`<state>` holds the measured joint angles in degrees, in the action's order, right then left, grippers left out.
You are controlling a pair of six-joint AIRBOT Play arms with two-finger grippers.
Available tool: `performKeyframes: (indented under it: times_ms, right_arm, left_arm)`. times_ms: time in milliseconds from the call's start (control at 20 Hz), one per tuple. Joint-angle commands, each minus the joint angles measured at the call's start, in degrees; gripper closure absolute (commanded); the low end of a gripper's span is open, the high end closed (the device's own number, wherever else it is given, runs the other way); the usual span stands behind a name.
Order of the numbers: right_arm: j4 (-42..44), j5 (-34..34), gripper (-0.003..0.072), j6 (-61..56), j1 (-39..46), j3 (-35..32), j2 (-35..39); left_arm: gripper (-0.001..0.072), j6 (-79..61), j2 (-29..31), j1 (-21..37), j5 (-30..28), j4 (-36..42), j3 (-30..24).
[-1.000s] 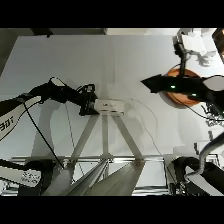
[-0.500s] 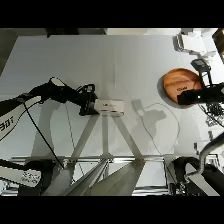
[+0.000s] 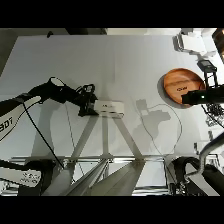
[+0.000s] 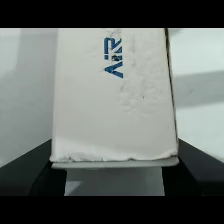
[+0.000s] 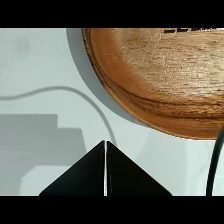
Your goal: Fold the box and place the chain.
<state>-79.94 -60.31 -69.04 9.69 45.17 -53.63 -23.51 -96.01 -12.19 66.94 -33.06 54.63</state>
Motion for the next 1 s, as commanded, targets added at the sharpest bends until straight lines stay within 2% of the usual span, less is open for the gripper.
performKeyframes:
  times_ms: [0, 150, 400, 550, 650, 800, 950]
  right_arm:
    - [1.4, 0.0, 0.068, -0.2, 0.1, 0.1, 0.0]
    - [2.3, -0.1, 0.068, -0.2, 0.1, 0.1, 0.0]
    - [2.4, -0.2, 0.068, -0.2, 0.1, 0.1, 0.0]
    - [2.4, -0.2, 0.068, -0.2, 0.1, 0.0, 0.0]
    - [2.4, -0.2, 0.068, -0.2, 0.1, 0.0, 0.0]
    - [2.4, -0.4, 0.068, -0.2, 0.1, 0.0, 0.0]
    - [2.4, -0.6, 0.068, -0.2, 0.1, 0.1, 0.0]
  left_arm:
    - [0.0703, 7.7, 3.3, 0.1, 1.9, 0.0, 0.0]
    - [0.0703, 19.3, 11.1, 0.1, 2.8, -6.4, 0.0]
    - [0.07, 43.2, 28.0, 0.1, 2.8, -31.9, 0.0]
    - [0.07, 57.4, 35.3, 0.1, 2.8, -45.9, 0.0]
    - [0.0701, 62.7, 37.9, 0.2, 2.4, -52.5, 0.0]
    - [0.0705, 71.4, 39.5, 2.3, -2.9, -54.6, 0.0]
    - [0.0705, 79.9, 39.8, 6.8, -12.6, -52.3, 0.0]
